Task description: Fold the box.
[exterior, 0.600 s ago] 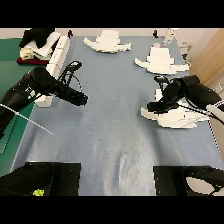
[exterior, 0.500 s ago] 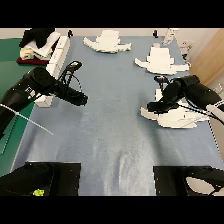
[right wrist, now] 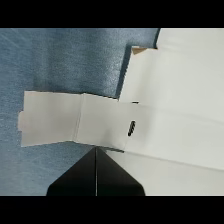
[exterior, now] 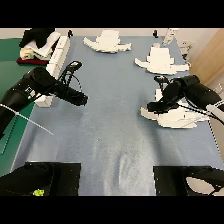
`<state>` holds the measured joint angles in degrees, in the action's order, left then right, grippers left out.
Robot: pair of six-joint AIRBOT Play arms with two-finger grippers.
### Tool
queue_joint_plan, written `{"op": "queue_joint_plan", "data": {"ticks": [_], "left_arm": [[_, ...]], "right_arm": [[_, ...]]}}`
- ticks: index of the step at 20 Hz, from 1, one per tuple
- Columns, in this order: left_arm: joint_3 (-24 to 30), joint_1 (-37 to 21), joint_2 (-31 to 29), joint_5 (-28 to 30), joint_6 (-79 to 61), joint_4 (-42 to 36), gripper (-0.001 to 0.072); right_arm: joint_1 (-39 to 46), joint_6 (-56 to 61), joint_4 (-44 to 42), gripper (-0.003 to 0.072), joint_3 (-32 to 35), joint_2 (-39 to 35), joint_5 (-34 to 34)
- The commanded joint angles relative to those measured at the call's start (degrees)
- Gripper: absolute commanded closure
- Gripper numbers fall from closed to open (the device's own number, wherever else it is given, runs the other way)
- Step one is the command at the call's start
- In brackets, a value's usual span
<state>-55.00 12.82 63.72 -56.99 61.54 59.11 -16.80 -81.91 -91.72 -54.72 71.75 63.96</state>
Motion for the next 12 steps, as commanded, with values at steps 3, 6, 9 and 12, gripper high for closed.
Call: {"op": "queue_joint_plan", "data": {"ticks": [3, 6, 9, 12], "left_arm": [[0.0, 0.0, 0.0, 0.0, 0.0, 0.0, 0.0697], [-0.1, 0.0, 0.0, 0.0, 0.0, 0.0, 0.0697], [-0.1, 0.0, 0.0, 0.0, 0.0, 0.0, 0.0697], [0.0, 0.0, 0.0, 0.2, 0.0, -0.2, 0.0698]], "right_arm": [[0.0, 0.0, 0.0, 0.0683, -0.1, 0.0, 0.0], [0.0, 0.0, -0.2, 0.0683, -0.1, 0.0, -0.1], [0.0, 0.0, -2.4, 0.0683, -0.1, 0.0, -0.5], [0.0, 0.0, -7.2, 0.0683, 0.0, 0.3, -0.5]]}}
